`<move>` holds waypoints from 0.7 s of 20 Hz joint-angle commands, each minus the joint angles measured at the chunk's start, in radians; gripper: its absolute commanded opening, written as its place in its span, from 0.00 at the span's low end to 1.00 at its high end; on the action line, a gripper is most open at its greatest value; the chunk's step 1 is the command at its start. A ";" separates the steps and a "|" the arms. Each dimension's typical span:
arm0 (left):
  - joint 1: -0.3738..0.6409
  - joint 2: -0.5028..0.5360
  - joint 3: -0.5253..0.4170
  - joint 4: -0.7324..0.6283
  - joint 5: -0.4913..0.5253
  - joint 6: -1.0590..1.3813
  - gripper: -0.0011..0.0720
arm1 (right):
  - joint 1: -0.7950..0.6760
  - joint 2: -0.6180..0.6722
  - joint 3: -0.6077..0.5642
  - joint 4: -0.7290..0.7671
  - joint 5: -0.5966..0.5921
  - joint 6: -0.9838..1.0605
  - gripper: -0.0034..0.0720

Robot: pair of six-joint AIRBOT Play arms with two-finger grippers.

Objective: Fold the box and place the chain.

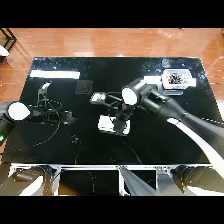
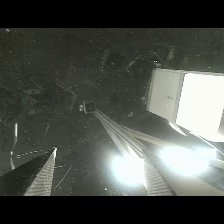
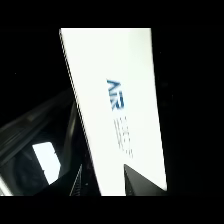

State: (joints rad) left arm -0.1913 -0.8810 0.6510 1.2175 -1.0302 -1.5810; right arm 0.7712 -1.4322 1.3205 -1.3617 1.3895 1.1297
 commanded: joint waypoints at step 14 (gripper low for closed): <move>-0.064 -0.001 0.000 -0.078 0.066 0.093 0.89 | -0.116 0.394 -0.733 0.858 -0.859 0.511 0.07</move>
State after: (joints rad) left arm -0.2352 -0.8810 0.6510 1.1427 -0.9825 -1.4937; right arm 0.6235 -1.0084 0.6502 -0.6895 0.7467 1.6150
